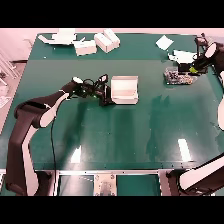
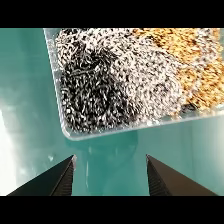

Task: Fold the box and place the chain.

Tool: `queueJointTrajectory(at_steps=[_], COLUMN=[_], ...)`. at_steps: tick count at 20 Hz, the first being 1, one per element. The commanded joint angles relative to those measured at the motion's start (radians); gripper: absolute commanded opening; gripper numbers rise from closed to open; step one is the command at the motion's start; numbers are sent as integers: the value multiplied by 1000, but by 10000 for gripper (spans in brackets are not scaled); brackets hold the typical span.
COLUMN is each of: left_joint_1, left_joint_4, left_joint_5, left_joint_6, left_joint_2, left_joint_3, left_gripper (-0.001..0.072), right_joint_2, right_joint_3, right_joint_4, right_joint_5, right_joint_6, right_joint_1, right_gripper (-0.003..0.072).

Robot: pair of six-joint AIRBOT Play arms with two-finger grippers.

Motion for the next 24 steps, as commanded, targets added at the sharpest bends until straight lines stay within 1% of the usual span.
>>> queueJointTrajectory(at_steps=[1,7,11,12,13,14,15,17,18,21,24], left_joint_1=[1,1,1,1,1,1,1,1,1,1,1], left_joint_4=[0,0,0,0,0,0,0,0,0,0,0], left_joint_5=[0,0,0,0,0,0,0,0,0,0,1], left_joint_6=[0,0,0,0,0,0,0,0,0,0,0], left_joint_2=[0,0,0,1,0,0,0,0,0,1,1], left_joint_3=[0,0,0,0,0,0,0,0,0,0,0], left_gripper=[345,346,345,345,345,345,345,346,346,345,346], right_joint_2=[-72,-105,-121,-128,-132,-134,-134,-134,-134,-129,-72], right_joint_3=[0,1,0,0,0,0,0,1,1,47,102], right_joint_4=[52,78,105,108,107,107,106,102,95,94,27], right_joint_5=[-80,-174,-180,-169,-156,-148,-146,-147,-147,-113,-80], right_joint_6=[-21,-28,-27,-27,-27,-27,-27,-28,-29,-29,-29], right_joint_1=[-18,-18,-14,-13,-10,-5,-2,0,0,1,18], right_gripper=[526,515,513,486,409,377,313,156,3,6,4])
